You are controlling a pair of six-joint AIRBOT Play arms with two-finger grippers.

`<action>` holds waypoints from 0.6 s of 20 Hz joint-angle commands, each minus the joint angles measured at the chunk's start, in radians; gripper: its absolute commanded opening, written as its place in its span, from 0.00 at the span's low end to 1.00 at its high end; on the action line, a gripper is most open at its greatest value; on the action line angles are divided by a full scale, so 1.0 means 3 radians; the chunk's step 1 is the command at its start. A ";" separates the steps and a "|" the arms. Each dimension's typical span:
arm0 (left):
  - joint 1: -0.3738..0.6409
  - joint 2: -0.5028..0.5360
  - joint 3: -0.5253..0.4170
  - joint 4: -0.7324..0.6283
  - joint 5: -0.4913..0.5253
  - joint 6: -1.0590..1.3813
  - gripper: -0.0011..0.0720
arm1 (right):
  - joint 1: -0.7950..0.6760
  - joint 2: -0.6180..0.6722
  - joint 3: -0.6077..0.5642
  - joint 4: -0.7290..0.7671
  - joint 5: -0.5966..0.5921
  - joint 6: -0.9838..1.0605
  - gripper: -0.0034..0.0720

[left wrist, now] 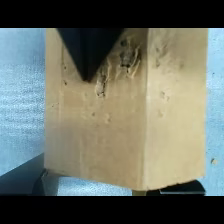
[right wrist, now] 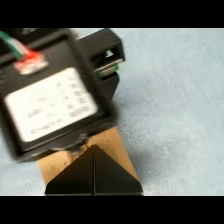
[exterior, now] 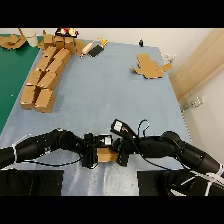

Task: Fold the box.

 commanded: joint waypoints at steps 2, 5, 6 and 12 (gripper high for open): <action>-0.0001 0.0003 0.0000 0.0000 -0.0001 0.0000 0.54 | 0.0277 0.0120 -0.0019 -0.0417 0.0083 0.0067 0.05; -0.0001 0.0003 0.0000 0.0000 0.0001 0.0000 0.54 | 0.0393 0.0249 -0.0019 -0.0532 0.0066 0.0065 0.07; -0.0001 0.0003 0.0000 0.0000 0.0000 0.0001 0.54 | 0.0430 0.0271 -0.0019 -0.0609 0.0048 0.0065 0.08; -0.0001 0.0003 0.0000 0.0000 0.0001 0.0000 0.54 | 0.0450 0.0245 -0.0019 -0.0665 -0.0031 0.0065 0.25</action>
